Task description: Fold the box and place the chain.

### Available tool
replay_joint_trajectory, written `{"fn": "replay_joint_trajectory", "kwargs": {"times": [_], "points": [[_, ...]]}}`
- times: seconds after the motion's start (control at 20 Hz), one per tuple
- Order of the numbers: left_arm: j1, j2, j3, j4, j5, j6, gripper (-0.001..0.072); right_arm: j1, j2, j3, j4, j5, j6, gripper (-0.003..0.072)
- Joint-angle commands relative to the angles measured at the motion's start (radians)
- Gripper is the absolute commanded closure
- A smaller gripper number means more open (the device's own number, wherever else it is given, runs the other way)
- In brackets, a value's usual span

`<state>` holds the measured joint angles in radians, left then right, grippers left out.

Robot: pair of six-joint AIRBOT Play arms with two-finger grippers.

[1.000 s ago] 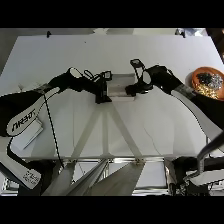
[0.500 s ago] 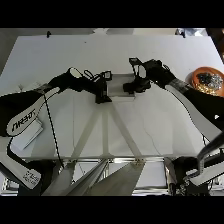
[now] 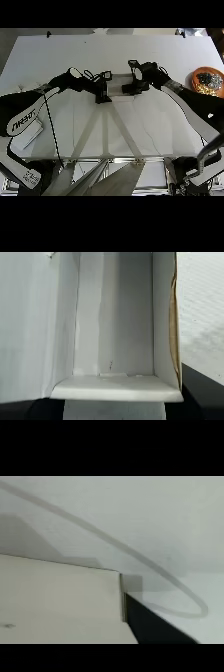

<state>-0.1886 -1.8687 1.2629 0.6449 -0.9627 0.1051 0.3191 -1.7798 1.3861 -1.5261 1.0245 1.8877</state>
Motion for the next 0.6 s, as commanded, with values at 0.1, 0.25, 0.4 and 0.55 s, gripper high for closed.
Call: {"fn": "replay_joint_trajectory", "kwargs": {"times": [0.1, 0.25, 0.4, 0.55], "points": [[0.000, 0.000, 0.000, -0.001, 0.000, 0.000, 0.0313, 0.002, 0.027, 0.000, 0.005, 0.017, 0.004, 0.0268], [0.000, 0.000, 0.000, 0.000, 0.000, 0.000, 0.0313, -0.008, 0.097, 0.000, 0.004, 0.023, 0.001, 0.0269], [0.000, 0.000, 0.000, -0.001, 0.000, 0.000, 0.0313, -0.044, 0.181, 0.000, 0.002, 0.083, -0.014, 0.0269], [0.000, 0.000, 0.000, 0.000, 0.000, 0.000, 0.0313, -0.124, 0.274, 0.000, -0.027, 0.149, -0.076, 0.0269]]}}
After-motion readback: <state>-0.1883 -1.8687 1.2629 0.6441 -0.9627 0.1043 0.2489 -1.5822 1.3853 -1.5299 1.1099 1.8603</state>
